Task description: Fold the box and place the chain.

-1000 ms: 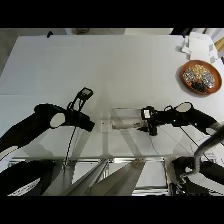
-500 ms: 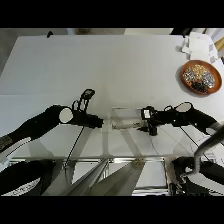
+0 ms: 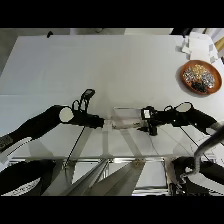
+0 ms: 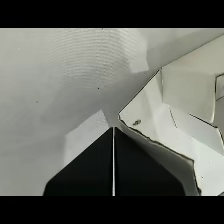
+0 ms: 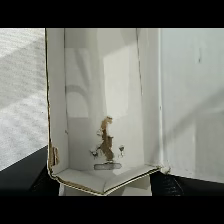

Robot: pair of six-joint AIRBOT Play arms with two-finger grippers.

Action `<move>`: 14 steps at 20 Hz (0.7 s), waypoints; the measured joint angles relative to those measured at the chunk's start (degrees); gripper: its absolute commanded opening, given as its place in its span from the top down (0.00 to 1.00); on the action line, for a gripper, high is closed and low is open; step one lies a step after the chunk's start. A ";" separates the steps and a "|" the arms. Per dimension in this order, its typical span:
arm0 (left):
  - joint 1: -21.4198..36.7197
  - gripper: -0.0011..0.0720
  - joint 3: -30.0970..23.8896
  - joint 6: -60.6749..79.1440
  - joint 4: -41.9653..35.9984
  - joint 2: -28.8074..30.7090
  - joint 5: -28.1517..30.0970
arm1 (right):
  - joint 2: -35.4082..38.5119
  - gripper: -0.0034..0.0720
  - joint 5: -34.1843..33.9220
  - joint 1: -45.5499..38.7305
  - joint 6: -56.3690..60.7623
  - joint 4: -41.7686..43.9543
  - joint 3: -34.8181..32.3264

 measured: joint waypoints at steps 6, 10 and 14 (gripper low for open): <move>-1.77 0.97 0.00 0.87 -3.52 -0.02 0.20 | 0.00 0.35 0.02 0.00 0.00 -0.02 0.00; -2.51 0.94 0.17 2.40 -6.40 0.11 0.50 | 0.00 0.35 0.02 0.00 -0.02 0.00 0.00; -3.43 0.86 0.31 3.30 -8.37 0.85 1.42 | 0.00 0.35 0.02 0.00 -0.02 -0.02 0.00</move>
